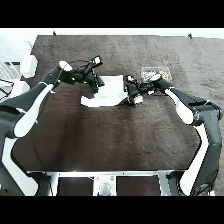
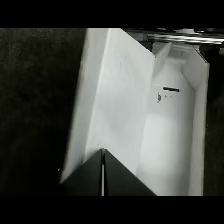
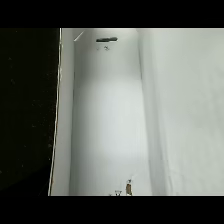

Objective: Fold the box and place the chain.

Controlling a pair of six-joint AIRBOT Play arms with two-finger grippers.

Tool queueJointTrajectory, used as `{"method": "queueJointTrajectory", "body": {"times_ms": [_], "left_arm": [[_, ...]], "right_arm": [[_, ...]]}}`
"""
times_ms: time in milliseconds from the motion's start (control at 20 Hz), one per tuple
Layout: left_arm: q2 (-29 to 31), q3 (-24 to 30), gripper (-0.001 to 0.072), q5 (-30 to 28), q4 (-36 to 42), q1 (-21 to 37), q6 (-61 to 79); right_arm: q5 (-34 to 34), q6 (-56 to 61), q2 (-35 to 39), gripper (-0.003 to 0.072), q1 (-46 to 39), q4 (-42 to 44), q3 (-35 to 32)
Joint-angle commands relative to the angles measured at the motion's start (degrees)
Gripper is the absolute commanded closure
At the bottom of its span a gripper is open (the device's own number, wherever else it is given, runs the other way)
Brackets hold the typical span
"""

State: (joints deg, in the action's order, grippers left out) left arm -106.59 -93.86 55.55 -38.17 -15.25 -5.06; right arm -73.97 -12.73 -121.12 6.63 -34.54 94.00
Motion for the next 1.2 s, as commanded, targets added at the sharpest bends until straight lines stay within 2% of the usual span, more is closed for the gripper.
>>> {"method": "queueJointTrajectory", "body": {"times_ms": [0,50,100,150,200,300,650,850,1150], "left_arm": [[6.2,-0.2,0.0689,5.4,-11.6,0.0,-3.7],[7.2,-0.3,0.0688,7.5,-14.3,0.0,-4.2],[8.0,-0.3,0.0532,10.0,-16.1,0.0,-4.1],[8.0,-0.3,0.0141,11.8,-16.9,0.0,-4.2],[7.8,-0.2,0.0011,12.8,-17.2,0.0,-5.7],[7.4,0.9,-0.0001,13.4,-17.3,0.0,-5.9],[7.4,10.4,-0.0001,2.4,-18.3,0.0,-3.3],[6.3,11.0,-0.0001,-0.3,-16.2,-0.1,-1.4],[3.0,10.9,0.0,0.0,-14.3,-0.1,0.9]], "right_arm": [[0.0,0.1,0.0,0.0393,0.0,0.0,0.0],[0.0,0.1,0.0,0.0393,0.0,0.0,0.0],[0.0,0.1,0.0,0.0393,0.0,0.0,0.0],[0.0,0.1,0.0,0.0393,0.0,0.0,0.0],[0.0,0.1,0.0,0.0393,0.0,0.0,0.0],[0.0,0.1,0.0,0.0393,0.0,0.0,0.0],[0.0,0.1,0.0,0.0393,0.0,0.0,0.0],[0.0,0.1,0.0,0.0392,0.0,0.0,0.0],[0.0,0.1,0.0,0.0393,0.0,0.0,0.0]]}}
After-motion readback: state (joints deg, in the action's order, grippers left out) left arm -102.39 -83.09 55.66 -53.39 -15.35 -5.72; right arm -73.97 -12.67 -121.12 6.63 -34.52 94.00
